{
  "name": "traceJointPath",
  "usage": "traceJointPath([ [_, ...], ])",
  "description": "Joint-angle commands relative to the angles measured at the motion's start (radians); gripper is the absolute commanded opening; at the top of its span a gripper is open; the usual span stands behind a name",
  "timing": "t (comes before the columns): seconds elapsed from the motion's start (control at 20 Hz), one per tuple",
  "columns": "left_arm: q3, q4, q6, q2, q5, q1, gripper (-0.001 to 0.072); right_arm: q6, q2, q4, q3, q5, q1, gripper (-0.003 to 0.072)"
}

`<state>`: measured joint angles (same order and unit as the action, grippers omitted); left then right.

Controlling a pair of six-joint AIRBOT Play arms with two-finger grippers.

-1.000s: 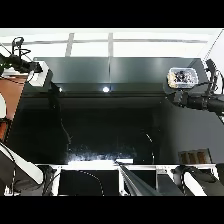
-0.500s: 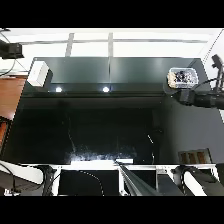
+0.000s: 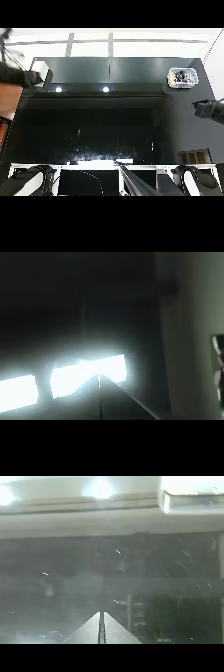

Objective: Fold the box and place the chain.

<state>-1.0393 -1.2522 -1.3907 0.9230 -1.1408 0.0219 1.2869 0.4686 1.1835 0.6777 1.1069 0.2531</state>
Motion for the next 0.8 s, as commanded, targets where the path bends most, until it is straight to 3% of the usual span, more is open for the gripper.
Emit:
traceJointPath([
  [0.0,0.471,0.008,-0.036,-0.322,0.327,-0.119,0.0025,0.026,-0.079,0.058,-0.180,-0.144,0.003,0.0040],
  [0.15,0.578,0.006,-0.125,-0.411,0.321,-0.122,0.0026,0.027,-0.039,0.094,-0.204,-0.216,0.003,0.0040],
  [0.3,0.579,-0.008,-0.124,-0.415,0.349,-0.122,0.0026,0.034,0.082,0.097,-0.170,-0.138,0.002,0.0040],
  [0.4,0.579,-0.008,-0.123,-0.415,0.383,-0.122,0.0026,0.034,0.132,0.095,-0.168,-0.150,0.002,0.0039],
  [0.75,0.580,-0.047,-0.124,-0.414,0.400,-0.121,0.0027,0.036,0.135,0.070,-0.168,-0.162,0.002,0.0038],
])
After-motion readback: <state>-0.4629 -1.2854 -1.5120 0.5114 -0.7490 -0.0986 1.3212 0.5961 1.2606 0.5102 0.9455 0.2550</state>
